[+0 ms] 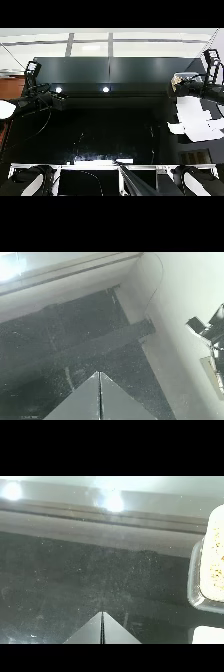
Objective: Fold the box and place the chain.
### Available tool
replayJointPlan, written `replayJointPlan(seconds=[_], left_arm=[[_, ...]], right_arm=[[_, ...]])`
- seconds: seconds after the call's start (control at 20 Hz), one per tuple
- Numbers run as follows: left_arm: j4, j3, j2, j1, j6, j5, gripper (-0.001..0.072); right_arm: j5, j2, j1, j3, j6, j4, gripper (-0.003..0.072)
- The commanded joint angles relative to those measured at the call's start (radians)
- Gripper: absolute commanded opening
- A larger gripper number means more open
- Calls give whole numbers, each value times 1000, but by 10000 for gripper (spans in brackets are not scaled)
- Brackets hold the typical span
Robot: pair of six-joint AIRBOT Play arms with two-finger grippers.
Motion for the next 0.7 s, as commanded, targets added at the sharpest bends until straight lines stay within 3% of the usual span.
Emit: replayJointPlan(seconds=[0.0, 0.4, 0.65], left_arm=[[0, 0, -1, -1, 0, 0, 28], [-84, 0, -1, -1, -3, 5, 29], [-126, 0, -41, -2, -3, 148, 30]], right_arm=[[0, 1, 0, 0, 0, 0, 14], [-7, 1, 0, 0, 0, 14, 14], [-156, 1, 0, 0, 1, 108, 15]])
